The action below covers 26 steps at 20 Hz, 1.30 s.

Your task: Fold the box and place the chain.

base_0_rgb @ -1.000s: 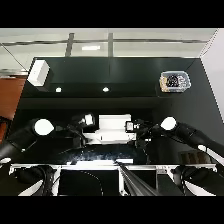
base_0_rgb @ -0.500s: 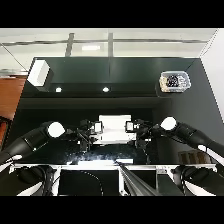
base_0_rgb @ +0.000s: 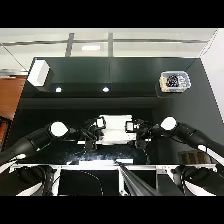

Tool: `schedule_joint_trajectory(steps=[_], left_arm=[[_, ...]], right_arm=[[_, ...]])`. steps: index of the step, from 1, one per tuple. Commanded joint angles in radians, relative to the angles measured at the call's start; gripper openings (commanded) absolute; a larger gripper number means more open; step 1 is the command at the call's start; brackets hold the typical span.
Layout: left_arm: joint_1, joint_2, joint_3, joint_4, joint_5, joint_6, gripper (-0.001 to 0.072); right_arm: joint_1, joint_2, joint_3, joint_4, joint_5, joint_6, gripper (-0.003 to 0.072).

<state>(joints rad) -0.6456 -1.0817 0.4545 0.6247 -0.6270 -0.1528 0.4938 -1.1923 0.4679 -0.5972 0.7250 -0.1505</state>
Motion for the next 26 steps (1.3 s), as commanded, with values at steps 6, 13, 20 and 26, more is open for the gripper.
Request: schedule_joint_trajectory(steps=[6,13,20,26], left_arm=[[-0.034,-0.022,0.000,-0.049,0.066,0.026,0.0183],[-0.028,-0.018,0.014,0.019,0.016,0.020,0.0033],[0.342,0.173,0.039,0.812,-0.167,-1.098,0.0033],[0.767,0.104,-0.004,0.457,-0.484,-1.355,0.0034]], right_arm=[[0.001,-0.001,0.001,0.001,0.000,0.001,0.0480],[0.001,-0.001,0.001,0.001,0.000,0.001,0.0480],[0.001,-0.001,0.001,0.001,0.000,0.001,0.0480],[0.001,-0.001,0.001,0.001,0.000,0.001,0.0480]])
